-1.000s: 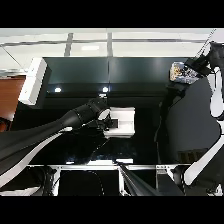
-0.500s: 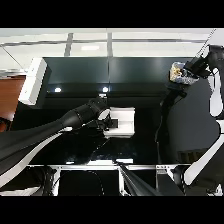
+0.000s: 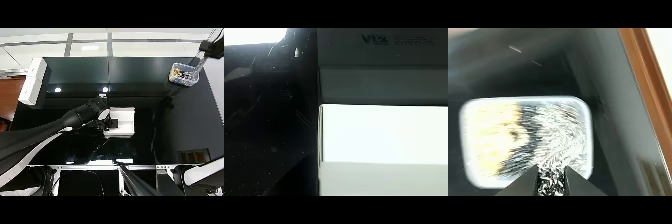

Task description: Fold the box and place the chain.

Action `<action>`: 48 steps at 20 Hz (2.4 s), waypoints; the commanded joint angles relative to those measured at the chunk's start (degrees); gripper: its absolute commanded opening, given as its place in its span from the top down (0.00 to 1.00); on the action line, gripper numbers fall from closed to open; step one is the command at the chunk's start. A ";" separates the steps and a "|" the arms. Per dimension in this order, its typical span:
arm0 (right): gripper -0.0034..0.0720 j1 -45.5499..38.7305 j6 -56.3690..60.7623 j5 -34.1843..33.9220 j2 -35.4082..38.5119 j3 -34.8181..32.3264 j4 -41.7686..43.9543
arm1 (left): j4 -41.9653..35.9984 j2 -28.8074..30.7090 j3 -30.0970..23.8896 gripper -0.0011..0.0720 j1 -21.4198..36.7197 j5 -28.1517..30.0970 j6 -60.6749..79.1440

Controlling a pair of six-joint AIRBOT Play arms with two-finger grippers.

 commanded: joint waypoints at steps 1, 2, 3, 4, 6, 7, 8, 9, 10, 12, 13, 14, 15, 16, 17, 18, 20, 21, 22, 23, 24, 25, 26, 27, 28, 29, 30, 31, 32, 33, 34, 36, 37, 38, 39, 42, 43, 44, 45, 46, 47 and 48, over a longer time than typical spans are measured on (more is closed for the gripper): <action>0.94 1.20 -8.59 -1.14 11.50 -3.04 10.34 | -0.02 -0.04 -0.02 0.95 0.02 0.04 0.00; 0.94 1.60 -8.57 -1.14 14.45 -3.23 11.61 | -0.02 -0.04 -0.02 0.95 0.02 0.02 0.00; 0.94 1.70 -8.59 -1.36 17.00 -3.23 13.77 | -0.04 -0.04 -0.02 0.95 0.02 0.07 0.00; 0.94 1.73 -8.68 -1.25 19.63 -3.23 16.22 | -0.02 -0.04 -0.02 0.95 0.02 0.04 0.00; 0.94 1.90 -8.92 0.28 24.39 -3.23 20.37 | -0.02 -0.04 -0.02 0.95 0.02 0.04 0.00; 0.94 2.03 -9.07 1.14 26.36 -3.23 22.12 | -0.04 -0.04 -0.02 0.95 0.02 0.02 0.00; 0.94 2.01 -9.07 2.12 28.30 -3.23 24.81 | -0.04 -0.04 -0.02 0.95 0.02 -0.09 0.00; 0.94 2.01 -9.07 2.93 29.92 -3.26 27.12 | -0.04 -0.04 -0.02 0.95 0.00 -0.15 0.00; 0.94 2.32 -9.07 3.50 31.47 -3.26 29.35 | -0.04 -0.04 -0.02 0.95 -0.02 -0.15 0.00; 0.94 4.35 -9.07 3.74 34.18 -3.26 31.04 | -0.02 -0.04 -0.02 0.95 0.02 -0.15 0.00; 0.94 5.79 -9.05 4.48 35.28 -3.26 31.04 | -0.02 -0.04 -0.02 0.95 0.02 -0.15 0.00; 0.94 7.56 -9.01 6.21 36.28 -3.26 31.04 | -0.02 -0.04 -0.02 0.95 0.02 -0.22 0.00; 0.94 9.35 -8.52 8.70 37.03 -3.26 31.01 | -0.02 -0.04 -0.02 0.95 0.02 -0.42 0.00; 0.94 10.95 -8.11 11.26 37.42 -3.26 31.04 | -0.02 -0.04 -0.02 0.95 0.00 -0.57 0.00; 0.94 12.52 -7.69 13.70 37.62 -3.26 31.06 | -0.02 -0.04 -0.02 0.95 0.02 -0.59 0.00; 0.94 14.29 -7.23 15.85 37.64 -3.26 31.74 | -0.02 -0.04 -0.02 0.95 0.02 -0.59 0.00; 0.94 17.49 -6.88 18.32 37.64 -3.26 34.75 | -0.02 -0.04 -0.02 0.95 0.02 -0.59 0.00; 0.94 18.75 -7.13 19.43 37.57 -3.26 37.24 | -0.02 -0.04 -0.02 0.95 0.00 -0.85 0.00; 0.94 19.65 -7.10 19.58 37.57 -3.50 39.71 | -0.02 -0.04 -0.02 0.95 0.02 -1.11 0.00; 0.94 20.55 -7.10 19.43 37.51 -3.56 42.40 | -0.02 -0.04 -0.02 0.95 0.02 -1.29 0.00; 0.94 21.42 -7.10 18.86 37.46 -3.56 44.11 | -0.02 -0.04 -0.02 0.95 0.02 -1.27 0.00; 0.94 22.36 -7.06 17.81 37.46 -3.56 44.57 | -0.02 -0.04 -0.02 0.95 0.02 -1.27 0.00; 0.94 23.34 -7.06 16.92 37.44 -3.56 44.54 | -0.02 -0.04 -0.02 0.95 0.02 -1.27 0.00; 0.94 24.37 -7.02 16.04 37.44 -3.76 44.54 | -0.02 -0.04 -0.02 0.95 0.02 -1.27 0.00; 0.94 25.29 -6.95 15.56 37.44 -4.20 44.52 | 0.00 -0.04 -0.02 0.95 0.02 -1.22 0.00; 0.94 26.14 -6.95 15.19 37.44 -5.18 44.54 | 0.00 -0.04 -0.02 0.95 0.02 -1.22 0.00; 0.94 26.73 -6.86 15.15 37.44 -6.29 44.52 | 0.00 -0.04 -0.02 0.95 0.02 -1.25 0.00; 0.94 27.34 -6.86 15.13 37.44 -7.61 44.48 | 0.00 -0.04 -0.02 0.95 0.02 -1.22 0.00; 0.94 27.82 -6.88 15.06 37.33 -8.55 44.48 | 0.00 -0.04 -0.02 0.95 0.02 -1.22 0.00; 0.94 28.24 -6.88 14.69 37.22 -9.29 44.46 | 0.00 -0.04 -0.02 0.95 0.02 -1.22 0.00; 0.94 28.44 -6.88 14.29 37.16 -9.51 44.46 | 0.00 -0.04 -0.02 0.95 0.02 -1.20 0.00; 0.94 28.68 -6.88 13.20 37.11 -9.53 44.52 | 0.00 -0.04 -0.02 0.95 0.02 -1.20 0.00; 0.94 28.65 -6.91 13.00 37.11 -9.51 44.41 | 0.00 -0.04 -0.02 0.95 0.02 -1.20 0.00; 0.94 28.65 -6.91 13.00 37.11 -9.51 44.19 | 0.00 -0.04 -0.02 0.95 0.02 -1.22 0.00; 0.94 28.65 -6.93 13.00 37.11 -9.51 44.15 | 0.00 -0.04 -0.02 0.95 0.02 -1.22 0.00; 0.94 28.65 -6.91 13.18 37.11 -9.51 43.43 | 0.00 -0.04 -0.02 0.95 0.02 -1.22 0.00; 0.94 28.65 -6.91 13.22 37.11 -9.51 43.65 | 0.00 -0.04 -0.02 0.95 0.02 -1.22 0.00; 0.94 28.65 -6.91 13.22 37.11 -9.51 44.09 | 0.00 -0.04 -0.02 0.95 0.02 -1.22 0.00; 0.94 28.68 -6.91 13.20 37.11 -9.51 44.59 | 0.00 -0.04 -0.02 0.95 0.02 -1.20 0.00; 0.94 28.68 -6.91 13.29 37.09 -9.57 45.00 | 0.00 -0.04 -0.02 0.95 0.02 -1.20 0.00; 0.94 28.92 -6.88 13.55 37.11 -10.03 45.38 | 0.00 -0.04 -0.02 0.95 0.02 -1.20 0.00; 0.94 29.53 -6.91 13.97 37.11 -10.97 45.31 | 0.00 -0.04 -0.02 0.95 0.02 -1.18 0.00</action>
